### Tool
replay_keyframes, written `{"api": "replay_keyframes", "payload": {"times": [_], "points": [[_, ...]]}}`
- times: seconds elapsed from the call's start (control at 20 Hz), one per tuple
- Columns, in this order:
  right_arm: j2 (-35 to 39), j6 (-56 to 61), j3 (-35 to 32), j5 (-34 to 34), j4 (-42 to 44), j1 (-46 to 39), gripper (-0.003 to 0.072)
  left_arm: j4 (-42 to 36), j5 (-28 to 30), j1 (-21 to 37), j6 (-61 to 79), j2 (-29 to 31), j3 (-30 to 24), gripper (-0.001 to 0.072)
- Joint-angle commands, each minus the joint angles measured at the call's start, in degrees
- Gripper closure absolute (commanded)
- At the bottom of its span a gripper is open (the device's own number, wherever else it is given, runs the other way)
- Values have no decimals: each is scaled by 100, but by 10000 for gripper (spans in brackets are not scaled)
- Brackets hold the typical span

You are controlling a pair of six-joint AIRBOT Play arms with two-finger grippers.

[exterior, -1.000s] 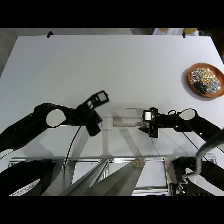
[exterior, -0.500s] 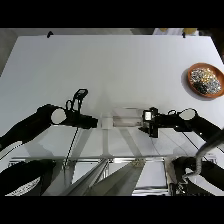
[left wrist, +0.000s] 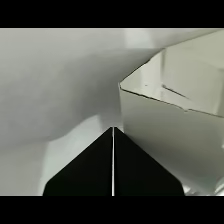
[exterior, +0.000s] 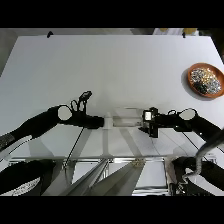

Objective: Fold the box and place the chain.

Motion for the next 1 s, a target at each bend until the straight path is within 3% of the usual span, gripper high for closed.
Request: {"api": "replay_keyframes", "payload": {"times": [0.0,0.25,0.4,0.55,0.6,0.95], "points": [[0,0,0,2,0,0,390,-323,-146,-92,396,-35,203,701],[-2,0,0,2,2,0,390,-323,-140,-256,518,-35,573,696],[0,0,0,0,0,0,390,-328,-140,-354,522,-37,702,617],[0,0,0,2,2,0,390,-323,-140,-431,525,-37,710,606],[0,0,0,2,2,2,390,-328,-138,-444,522,-39,710,552],[-2,0,0,2,0,0,390,-328,-79,-503,522,-42,713,527]]}}
